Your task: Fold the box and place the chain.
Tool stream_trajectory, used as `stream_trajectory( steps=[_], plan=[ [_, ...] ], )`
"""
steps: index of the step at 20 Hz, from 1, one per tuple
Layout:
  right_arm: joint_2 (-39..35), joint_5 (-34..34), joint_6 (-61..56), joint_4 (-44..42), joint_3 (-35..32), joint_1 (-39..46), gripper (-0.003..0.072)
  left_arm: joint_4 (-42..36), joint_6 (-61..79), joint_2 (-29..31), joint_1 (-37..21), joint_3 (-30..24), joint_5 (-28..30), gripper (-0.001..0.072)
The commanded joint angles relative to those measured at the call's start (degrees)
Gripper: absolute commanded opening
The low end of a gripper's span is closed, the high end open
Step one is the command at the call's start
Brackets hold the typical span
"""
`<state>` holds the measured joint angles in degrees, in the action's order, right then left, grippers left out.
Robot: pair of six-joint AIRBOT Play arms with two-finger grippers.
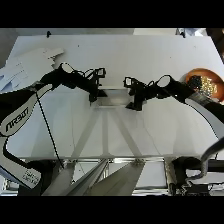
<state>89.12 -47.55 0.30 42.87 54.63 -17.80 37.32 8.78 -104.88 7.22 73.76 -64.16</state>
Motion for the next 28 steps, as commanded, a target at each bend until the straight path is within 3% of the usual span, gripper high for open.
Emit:
stream_trajectory(
  steps=[1,7,15,21,28],
  plan=[
    [2.01,-1.53,1.62,-1.73,0.2,0.02,0.0696,0.0,0.0,0.02,0.02,-0.02,0.07,0.0014],
    [1.99,-2.14,3.19,-3.21,1.77,0.04,0.0696,0.0,0.0,0.0,0.02,-0.02,0.09,0.0014],
    [2.01,3.43,2.97,-6.75,3.1,0.07,0.0696,0.0,0.0,0.0,0.0,-0.02,0.09,0.0014],
    [3.04,-3.08,5.64,-6.97,3.08,0.28,0.0696,0.0,0.0,0.02,0.02,-0.02,0.07,0.0014],
    [3.98,-2.4,8.7,-9.27,3.08,2.71,0.0696,0.0,0.0,0.02,0.0,-0.02,0.07,0.0014]
  ],
)
